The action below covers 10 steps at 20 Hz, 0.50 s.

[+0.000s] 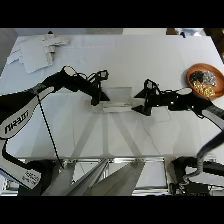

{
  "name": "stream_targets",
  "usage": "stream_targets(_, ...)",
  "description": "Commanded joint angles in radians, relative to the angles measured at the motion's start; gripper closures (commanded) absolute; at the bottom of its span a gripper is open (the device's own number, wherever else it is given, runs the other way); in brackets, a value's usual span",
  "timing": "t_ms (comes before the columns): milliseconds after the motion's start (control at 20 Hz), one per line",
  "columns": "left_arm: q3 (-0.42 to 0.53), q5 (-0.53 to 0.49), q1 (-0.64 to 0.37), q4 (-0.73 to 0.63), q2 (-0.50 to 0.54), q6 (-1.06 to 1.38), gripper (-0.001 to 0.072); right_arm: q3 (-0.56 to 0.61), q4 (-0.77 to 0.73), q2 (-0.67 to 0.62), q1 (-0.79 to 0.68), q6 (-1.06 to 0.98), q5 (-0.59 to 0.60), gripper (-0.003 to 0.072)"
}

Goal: Fold the box and place the chain.

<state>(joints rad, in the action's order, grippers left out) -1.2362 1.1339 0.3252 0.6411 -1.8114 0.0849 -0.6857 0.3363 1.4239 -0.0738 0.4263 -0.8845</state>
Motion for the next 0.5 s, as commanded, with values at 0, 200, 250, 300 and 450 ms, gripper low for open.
stream_targets(0,0.0,0.0,0.0,0.0,0.001,0.0,0.0695,-0.039,0.02,0.036,-0.007,0.001,-0.048,-0.0003)
stream_targets(200,0.0,0.0,0.001,0.0,0.001,0.001,0.0695,-0.098,0.054,0.076,-0.008,0.001,-0.13,-0.0003)
stream_targets(250,0.0,0.0,0.0,0.0,0.001,0.0,0.0695,-0.109,0.057,0.08,-0.012,0.001,-0.132,-0.0003)
stream_targets(300,0.0,0.0,0.0,0.0,0.001,0.0,0.0695,-0.126,0.058,0.089,-0.02,0.001,-0.148,-0.0003)
stream_targets(450,0.0,0.0,0.0,0.0,0.001,0.001,0.0695,-0.168,0.062,0.124,-0.034,0.001,-0.197,-0.0003)
